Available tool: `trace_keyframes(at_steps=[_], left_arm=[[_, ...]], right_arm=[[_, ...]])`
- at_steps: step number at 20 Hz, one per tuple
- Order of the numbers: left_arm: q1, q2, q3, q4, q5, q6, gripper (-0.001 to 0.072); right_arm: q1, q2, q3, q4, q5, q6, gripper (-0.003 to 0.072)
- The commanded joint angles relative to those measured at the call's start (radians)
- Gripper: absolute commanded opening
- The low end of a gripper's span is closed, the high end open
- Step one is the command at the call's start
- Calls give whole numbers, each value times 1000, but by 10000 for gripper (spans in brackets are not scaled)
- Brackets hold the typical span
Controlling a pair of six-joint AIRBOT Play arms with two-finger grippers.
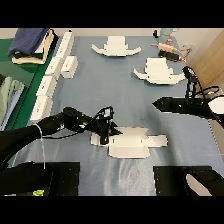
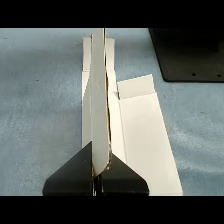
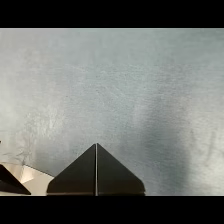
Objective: Fold the box.
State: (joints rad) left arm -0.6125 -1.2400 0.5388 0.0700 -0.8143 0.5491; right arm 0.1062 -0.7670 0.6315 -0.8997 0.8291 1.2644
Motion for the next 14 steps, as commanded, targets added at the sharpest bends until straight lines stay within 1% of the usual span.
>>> trace_keyframes(at_steps=[1, 4, 6, 9, 12, 14], left_arm=[[-5, 0, 0, 5, 1, -26, 15], [-5, 0, 0, 5, 1, -26, 14], [-5, 0, 1, 5, 1, -25, 15], [-5, 0, 0, 5, 0, -25, 14], [-5, 0, 0, 5, 0, -25, 14], [-5, 0, 1, 5, 0, -25, 14]], right_arm=[[1, 0, 0, 0, 16, 0, 9], [1, 2, 0, 0, 43, 4, 9], [0, 14, 0, -5, 108, 60, 0], [2, 69, 1, -70, 279, 242, 0], [2, 157, 1, -187, 531, 496, 0], [2, 218, -3, -196, 639, 535, 0]])
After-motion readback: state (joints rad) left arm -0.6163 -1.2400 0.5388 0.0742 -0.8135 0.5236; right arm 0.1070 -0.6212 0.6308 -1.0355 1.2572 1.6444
